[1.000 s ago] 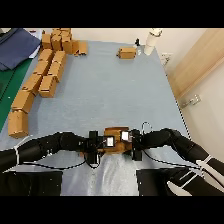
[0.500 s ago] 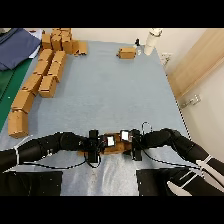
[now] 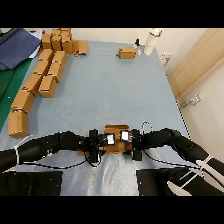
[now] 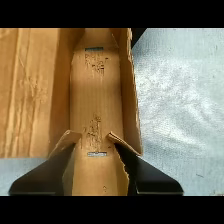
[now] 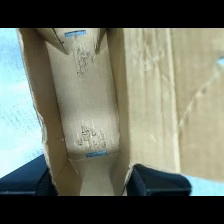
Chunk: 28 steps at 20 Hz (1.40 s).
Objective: Fold the box.
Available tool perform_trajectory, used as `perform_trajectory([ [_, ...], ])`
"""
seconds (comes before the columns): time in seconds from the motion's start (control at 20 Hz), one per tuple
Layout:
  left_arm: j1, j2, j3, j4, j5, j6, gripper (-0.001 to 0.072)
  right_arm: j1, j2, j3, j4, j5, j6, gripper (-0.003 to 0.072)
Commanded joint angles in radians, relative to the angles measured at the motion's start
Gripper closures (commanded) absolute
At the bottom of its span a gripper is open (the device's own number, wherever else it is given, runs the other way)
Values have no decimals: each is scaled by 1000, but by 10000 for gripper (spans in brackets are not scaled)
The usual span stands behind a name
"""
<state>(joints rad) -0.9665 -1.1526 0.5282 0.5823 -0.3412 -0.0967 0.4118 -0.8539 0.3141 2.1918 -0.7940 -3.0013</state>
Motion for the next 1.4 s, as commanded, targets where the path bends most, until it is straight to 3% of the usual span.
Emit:
perform_trajectory([
  [0.0, 0, -1, 1, -11, 2, 0, 319, 1, 0, 0, 3, 0, 0, 190],
  [0.05, 0, -1, 1, -10, 2, 0, 323, 1, 0, 0, 3, 0, 0, 191],
  [0.1, 1, 0, 0, -8, 2, 0, 482, 1, 0, 0, 3, 0, 0, 190],
  [0.15, 2, 0, 1, 5, 1, 0, 707, 1, 0, 0, 3, 0, 0, 190],
  [0.3, 21, 13, 1, 48, -2, -107, 700, 1, 0, 0, 3, 0, 0, 190],
  [0.45, 79, 106, 1, 359, -76, -517, 700, 1, 0, 0, 3, 0, 0, 190],
  [0.6, 145, 271, 1, 746, -346, -1012, 701, 1, 0, 0, 3, 0, 0, 190],
  [0.8, 218, 478, -3, 991, -608, -1712, 699, 1, 0, 0, 3, 0, 0, 191],
  [0.9, 285, 498, -32, 972, -700, -1918, 699, 1, 0, 0, 3, 0, 0, 190],
  [0.95, 317, 494, -60, 896, -705, -1931, 700, 1, 0, 0, 3, 0, 0, 190],
  [1.1, 338, 452, -124, 648, -634, -1883, 701, 1, 0, 0, 3, 0, 0, 190],
  [1.35, 234, 320, -129, 513, -427, -1894, 701, 1, 0, 0, 3, 0, 0, 190],
])
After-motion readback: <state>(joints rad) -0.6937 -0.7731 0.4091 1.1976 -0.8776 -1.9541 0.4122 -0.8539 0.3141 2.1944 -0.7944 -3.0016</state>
